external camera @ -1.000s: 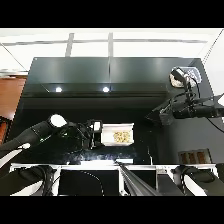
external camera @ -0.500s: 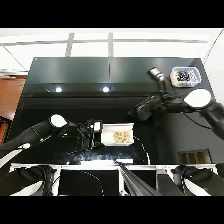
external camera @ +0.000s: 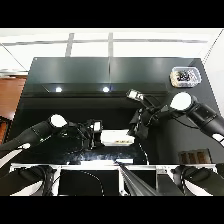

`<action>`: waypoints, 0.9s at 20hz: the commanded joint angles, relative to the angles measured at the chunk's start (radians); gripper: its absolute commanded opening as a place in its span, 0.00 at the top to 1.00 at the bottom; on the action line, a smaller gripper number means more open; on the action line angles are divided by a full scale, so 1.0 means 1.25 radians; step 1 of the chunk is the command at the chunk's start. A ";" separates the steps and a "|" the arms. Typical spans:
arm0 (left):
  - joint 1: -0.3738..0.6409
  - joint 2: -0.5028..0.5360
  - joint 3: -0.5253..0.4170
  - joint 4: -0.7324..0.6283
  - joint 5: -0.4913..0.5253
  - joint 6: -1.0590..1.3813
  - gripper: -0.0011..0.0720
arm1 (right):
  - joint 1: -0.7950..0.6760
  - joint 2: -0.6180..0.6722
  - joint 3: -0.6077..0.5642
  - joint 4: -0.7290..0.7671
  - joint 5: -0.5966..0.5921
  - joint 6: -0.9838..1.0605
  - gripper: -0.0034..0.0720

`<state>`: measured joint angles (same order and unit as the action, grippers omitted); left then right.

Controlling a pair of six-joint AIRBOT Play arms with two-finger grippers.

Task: Fold the box and place the chain.

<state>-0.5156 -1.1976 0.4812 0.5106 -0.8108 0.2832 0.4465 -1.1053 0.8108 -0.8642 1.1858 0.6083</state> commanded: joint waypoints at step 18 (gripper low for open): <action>-0.001 0.000 0.001 0.001 0.000 0.001 0.35 | 0.108 -0.001 -0.023 -0.070 -0.074 -0.145 0.55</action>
<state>-0.5156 -1.1976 0.4812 0.5110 -0.8108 0.2817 0.5800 -1.1053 0.7834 -0.9520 1.0950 0.4259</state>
